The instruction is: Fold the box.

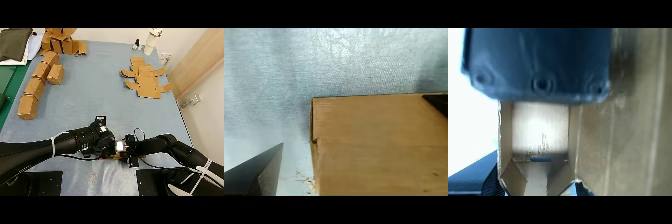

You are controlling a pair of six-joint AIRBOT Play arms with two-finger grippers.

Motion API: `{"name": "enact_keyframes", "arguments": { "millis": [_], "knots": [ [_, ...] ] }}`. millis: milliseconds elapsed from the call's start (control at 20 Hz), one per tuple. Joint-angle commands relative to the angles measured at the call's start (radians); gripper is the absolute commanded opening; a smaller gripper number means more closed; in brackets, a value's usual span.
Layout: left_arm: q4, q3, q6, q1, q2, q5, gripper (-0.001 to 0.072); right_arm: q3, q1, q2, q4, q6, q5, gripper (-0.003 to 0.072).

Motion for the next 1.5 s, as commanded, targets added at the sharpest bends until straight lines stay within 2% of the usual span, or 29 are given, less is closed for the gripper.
{"name": "enact_keyframes", "arguments": {
  "millis": [0, 350, 400, 450, 650, 800, 900, 950, 1050, 1100, 1150, 1250, 1300, 1350, 1450],
  "knots": [
    [0.009, 0.000, 0.002, 0.000, 0.046, -0.014, 0.0660, 0.001, 0.000, 0.001, 0.000, 0.001, -0.001, 0.0466],
    [0.061, 0.000, -0.007, 0.006, 0.151, -0.090, 0.0645, 0.001, 0.000, 0.001, -0.001, 0.002, 0.000, 0.0465],
    [0.061, 0.000, -0.010, 0.013, 0.156, -0.104, 0.0552, 0.001, 0.000, 0.001, 0.000, 0.002, 0.000, 0.0466],
    [0.061, 0.000, -0.010, 0.019, 0.159, -0.114, 0.0523, 0.001, 0.000, 0.001, 0.000, 0.002, -0.001, 0.0466],
    [0.061, 0.000, -0.009, 0.023, 0.175, -0.120, 0.0522, 0.001, 0.000, 0.001, -0.001, 0.001, 0.000, 0.0466],
    [0.062, 0.000, -0.009, 0.023, 0.202, -0.186, 0.0520, 0.001, 0.000, 0.001, -0.001, 0.001, 0.000, 0.0466],
    [0.072, 0.000, -0.006, 0.023, 0.224, -0.262, 0.0160, 0.001, 0.000, 0.001, -0.002, 0.001, 0.000, 0.0466],
    [0.077, 0.000, -0.001, 0.023, 0.234, -0.296, 0.0105, 0.001, 0.000, 0.001, -0.003, 0.001, 0.000, 0.0466],
    [0.080, 0.000, 0.043, 0.023, 0.256, -0.362, 0.0103, 0.001, 0.000, 0.001, -0.003, 0.001, 0.000, 0.0466],
    [0.080, 0.000, 0.076, 0.023, 0.266, -0.392, 0.0077, 0.001, 0.000, 0.001, -0.003, 0.001, 0.000, 0.0466],
    [0.085, -0.002, 0.111, 0.023, 0.274, -0.407, 0.0012, 0.001, 0.000, 0.001, -0.003, 0.001, 0.000, 0.0465],
    [0.083, -0.027, 0.264, 0.023, 0.298, -0.373, 0.0011, 0.001, 0.000, 0.001, -0.003, 0.001, -0.001, 0.0466],
    [0.047, -0.058, 0.387, 0.026, 0.315, -0.323, 0.0011, 0.001, 0.000, 0.001, -0.003, 0.002, -0.001, 0.0465],
    [-0.076, -0.102, 0.599, 0.043, 0.334, -0.267, 0.0010, 0.001, 0.000, 0.001, -0.003, 0.001, 0.000, 0.0465],
    [-0.418, -0.210, 1.023, 0.120, 0.351, -0.243, 0.0010, 0.001, 0.000, 0.001, -0.003, 0.001, -0.001, 0.0466]
  ]
}}
